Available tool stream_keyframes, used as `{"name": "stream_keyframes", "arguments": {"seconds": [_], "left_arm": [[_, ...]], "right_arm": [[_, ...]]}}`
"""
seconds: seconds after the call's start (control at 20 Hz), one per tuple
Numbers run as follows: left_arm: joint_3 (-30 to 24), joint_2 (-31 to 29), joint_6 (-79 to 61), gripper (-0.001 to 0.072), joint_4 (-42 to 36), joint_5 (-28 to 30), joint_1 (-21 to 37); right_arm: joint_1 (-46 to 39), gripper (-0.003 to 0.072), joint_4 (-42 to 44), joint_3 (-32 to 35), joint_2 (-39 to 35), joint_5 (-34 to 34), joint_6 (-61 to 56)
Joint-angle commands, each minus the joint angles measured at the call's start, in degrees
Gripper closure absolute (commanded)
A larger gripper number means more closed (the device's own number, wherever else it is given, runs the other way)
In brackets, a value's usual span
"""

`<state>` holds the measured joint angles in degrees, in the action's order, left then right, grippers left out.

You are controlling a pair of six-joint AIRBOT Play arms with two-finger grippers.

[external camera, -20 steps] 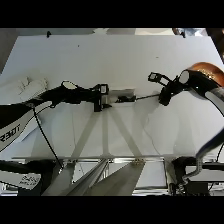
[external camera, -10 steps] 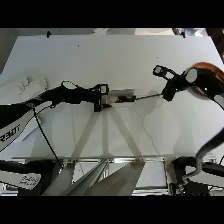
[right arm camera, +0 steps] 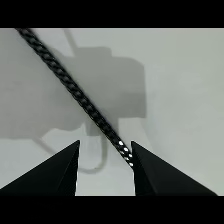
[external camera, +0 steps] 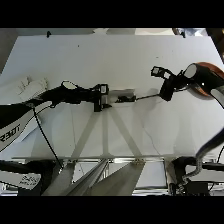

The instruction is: Fold the box and place the chain.

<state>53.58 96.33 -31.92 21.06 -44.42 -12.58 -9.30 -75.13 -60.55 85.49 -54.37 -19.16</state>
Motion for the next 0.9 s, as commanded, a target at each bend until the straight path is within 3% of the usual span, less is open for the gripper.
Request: {"name": "stream_keyframes", "arguments": {"seconds": [0.0, 0.25, 0.45, 0.7, 0.85], "left_arm": [[0.0, 0.0, 0.0, 0.0361, 0.0, 0.0, 0.0], [0.0, 0.0, 0.0, 0.0361, 0.0, 0.0, 0.0], [0.0, 0.0, 0.0, 0.0361, 0.0, 0.0, 0.0], [0.0, 0.0, 0.0, 0.0361, 0.0, 0.0, 0.0], [0.0, 0.0, 0.0, 0.0361, 0.0, 0.0, 0.0]], "right_arm": [[-0.4, 0.0331, 2.2, -1.1, 2.6, -1.6, 3.0], [-0.4, 0.0354, 2.3, -1.1, 5.8, -1.6, 2.4], [-0.4, 0.0666, 2.0, -1.1, 5.8, -0.6, -2.1], [0.2, 0.0668, 2.9, -1.1, 3.0, -0.7, -5.1], [1.8, 0.0668, 10.4, -1.3, -1.7, -1.7, -5.0]]}}
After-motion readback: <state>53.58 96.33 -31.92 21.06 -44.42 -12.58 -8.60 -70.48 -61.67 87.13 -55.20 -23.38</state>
